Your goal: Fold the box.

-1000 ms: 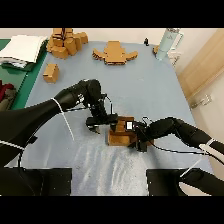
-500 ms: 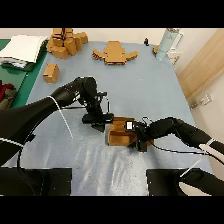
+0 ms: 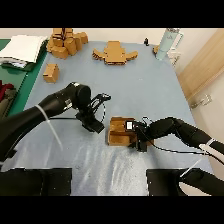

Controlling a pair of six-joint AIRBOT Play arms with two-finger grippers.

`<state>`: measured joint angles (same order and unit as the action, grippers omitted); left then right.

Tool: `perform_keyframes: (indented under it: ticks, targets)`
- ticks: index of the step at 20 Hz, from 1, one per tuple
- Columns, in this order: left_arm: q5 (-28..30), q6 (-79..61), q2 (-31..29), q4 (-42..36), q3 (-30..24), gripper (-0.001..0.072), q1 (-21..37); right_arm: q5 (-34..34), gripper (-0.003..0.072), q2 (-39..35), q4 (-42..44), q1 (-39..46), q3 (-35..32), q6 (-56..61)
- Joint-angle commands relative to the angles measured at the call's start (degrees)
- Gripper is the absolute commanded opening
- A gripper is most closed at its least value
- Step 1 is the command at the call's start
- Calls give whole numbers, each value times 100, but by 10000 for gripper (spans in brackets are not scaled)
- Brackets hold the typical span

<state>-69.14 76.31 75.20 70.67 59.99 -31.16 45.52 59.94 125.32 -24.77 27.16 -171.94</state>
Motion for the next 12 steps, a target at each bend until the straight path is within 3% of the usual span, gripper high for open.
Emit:
perform_keyframes:
  ticks: [1, 5, 7, 8, 9, 10, 12]
  targets:
    - [1375, -1941, -640, -354, -920, 11, -31, 0, 569, -2, 0, 0, 2, 0]
    - [2245, -4197, -1132, -1309, -1851, 12, -24, 0, 568, -2, 0, 0, 2, 0]
    - [2767, -6102, -1163, -2258, -2214, 14, 195, 0, 569, -2, 2, 0, 2, 0]
    - [2889, -7136, -1102, -2876, -2376, 111, 348, 2, 568, -2, 0, 0, 2, 0]
    - [2909, -8111, -1005, -3414, -2492, 566, 459, 0, 568, -2, -20, 2, 2, 0]
    - [2918, -8837, -881, -3834, -2577, 707, 518, 2, 568, -2, -59, 2, 2, 0]
    - [2983, -9346, -660, -4094, -2640, 706, 522, 2, 568, -2, -57, 0, 2, 0]
